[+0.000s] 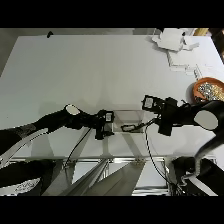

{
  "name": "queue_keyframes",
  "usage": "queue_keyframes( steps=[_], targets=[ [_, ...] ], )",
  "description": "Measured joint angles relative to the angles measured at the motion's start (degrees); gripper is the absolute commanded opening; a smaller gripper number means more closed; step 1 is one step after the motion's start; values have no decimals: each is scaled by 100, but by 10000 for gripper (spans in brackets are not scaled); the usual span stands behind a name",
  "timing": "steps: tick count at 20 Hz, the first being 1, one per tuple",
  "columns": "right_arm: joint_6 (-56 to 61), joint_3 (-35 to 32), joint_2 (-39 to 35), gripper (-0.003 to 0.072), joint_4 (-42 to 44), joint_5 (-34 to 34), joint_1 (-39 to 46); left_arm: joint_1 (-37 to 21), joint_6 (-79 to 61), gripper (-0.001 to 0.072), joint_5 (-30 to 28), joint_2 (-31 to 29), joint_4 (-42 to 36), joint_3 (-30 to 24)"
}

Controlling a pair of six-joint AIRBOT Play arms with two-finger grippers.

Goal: Fold the box and place the chain.

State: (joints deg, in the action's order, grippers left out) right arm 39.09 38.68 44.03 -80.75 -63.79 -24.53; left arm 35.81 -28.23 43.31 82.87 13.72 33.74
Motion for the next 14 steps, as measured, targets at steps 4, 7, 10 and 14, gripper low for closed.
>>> queue_keyframes(
  steps=[4, 7, 10, 14],
  targets=[
    [-1392, -240, 166, 214, -76, 223, 898, 0, -2, 273, 0, 0, 0, 0],
    [-1989, -345, 514, 215, 44, 597, 1283, 0, 0, 273, 0, 0, 0, 0],
    [-2463, -385, 984, 215, 258, 868, 1436, 0, -2, 273, 0, 0, 0, 0],
    [-3060, -400, 1513, 215, 501, 1010, 1502, 0, 0, 273, 0, 0, 0, 0]
  ],
)
